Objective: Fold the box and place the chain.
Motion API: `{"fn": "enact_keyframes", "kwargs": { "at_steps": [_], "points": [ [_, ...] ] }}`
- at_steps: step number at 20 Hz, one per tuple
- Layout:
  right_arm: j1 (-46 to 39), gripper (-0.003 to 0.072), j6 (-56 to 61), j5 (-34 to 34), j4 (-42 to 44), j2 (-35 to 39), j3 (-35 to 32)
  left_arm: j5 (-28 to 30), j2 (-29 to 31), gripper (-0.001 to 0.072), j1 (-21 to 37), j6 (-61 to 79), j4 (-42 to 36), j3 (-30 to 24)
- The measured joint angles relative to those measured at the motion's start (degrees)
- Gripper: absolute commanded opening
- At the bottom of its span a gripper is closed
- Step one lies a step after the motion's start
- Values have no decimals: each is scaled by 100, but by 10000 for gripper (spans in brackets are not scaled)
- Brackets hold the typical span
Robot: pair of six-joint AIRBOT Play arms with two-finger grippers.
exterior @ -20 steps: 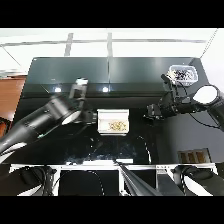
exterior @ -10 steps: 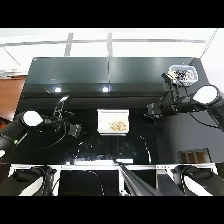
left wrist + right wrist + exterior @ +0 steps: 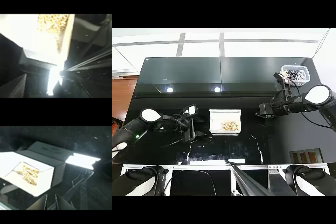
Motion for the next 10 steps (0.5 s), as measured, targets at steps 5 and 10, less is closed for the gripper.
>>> {"fn": "enact_keyframes", "kwargs": {
  "at_steps": [5,10],
  "points": [
    [0,115,20,-4,11,0,0,219,-542,716,-160,616,-61,323],
    [0,115,20,-11,13,0,0,411,-841,716,-592,767,-101,498]
  ]
}}
